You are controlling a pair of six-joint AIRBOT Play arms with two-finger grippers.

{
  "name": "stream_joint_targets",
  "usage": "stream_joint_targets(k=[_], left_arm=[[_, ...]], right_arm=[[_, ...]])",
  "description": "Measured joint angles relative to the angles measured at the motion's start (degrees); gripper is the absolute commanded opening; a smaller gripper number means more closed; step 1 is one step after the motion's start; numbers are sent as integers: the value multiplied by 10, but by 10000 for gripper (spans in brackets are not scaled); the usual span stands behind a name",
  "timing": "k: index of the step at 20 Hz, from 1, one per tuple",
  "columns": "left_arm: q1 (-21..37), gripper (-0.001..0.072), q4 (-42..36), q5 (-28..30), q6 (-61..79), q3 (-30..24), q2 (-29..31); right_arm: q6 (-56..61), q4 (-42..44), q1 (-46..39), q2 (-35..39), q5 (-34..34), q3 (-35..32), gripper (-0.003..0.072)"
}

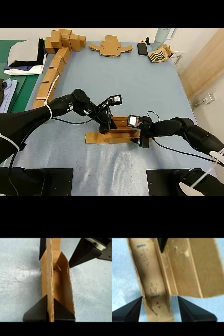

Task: Fold the box.

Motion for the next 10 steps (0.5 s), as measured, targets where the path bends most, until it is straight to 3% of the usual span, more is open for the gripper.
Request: stream_joint_targets(k=[10], left_arm=[[0,14,0,0,0,0,0]], right_arm=[[-37,-1,-5,-16,0,1,709]])
